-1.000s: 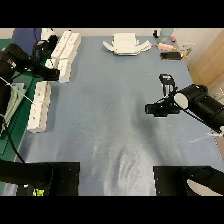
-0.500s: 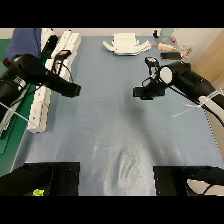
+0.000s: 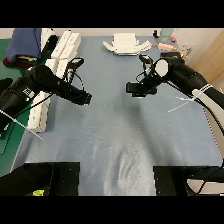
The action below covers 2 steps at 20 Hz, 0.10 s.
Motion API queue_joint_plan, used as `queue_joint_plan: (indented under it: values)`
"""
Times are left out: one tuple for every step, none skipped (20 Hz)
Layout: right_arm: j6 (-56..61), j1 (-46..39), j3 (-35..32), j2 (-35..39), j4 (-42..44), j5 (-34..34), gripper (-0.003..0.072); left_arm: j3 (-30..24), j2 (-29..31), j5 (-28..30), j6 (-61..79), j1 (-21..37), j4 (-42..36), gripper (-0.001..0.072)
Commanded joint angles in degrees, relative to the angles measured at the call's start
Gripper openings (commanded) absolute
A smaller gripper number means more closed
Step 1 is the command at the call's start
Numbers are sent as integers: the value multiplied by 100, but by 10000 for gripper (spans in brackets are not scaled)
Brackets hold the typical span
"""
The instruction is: Fold the box.
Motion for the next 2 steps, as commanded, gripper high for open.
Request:
queue_joint_plan:
  values:
    - [-7,2,20,-15,55,0,4,-15,9,20,-15,-44,-2,15]
    - [-7,2,20,-15,55,0,4,-15,9,20,-15,-44,-2,14]
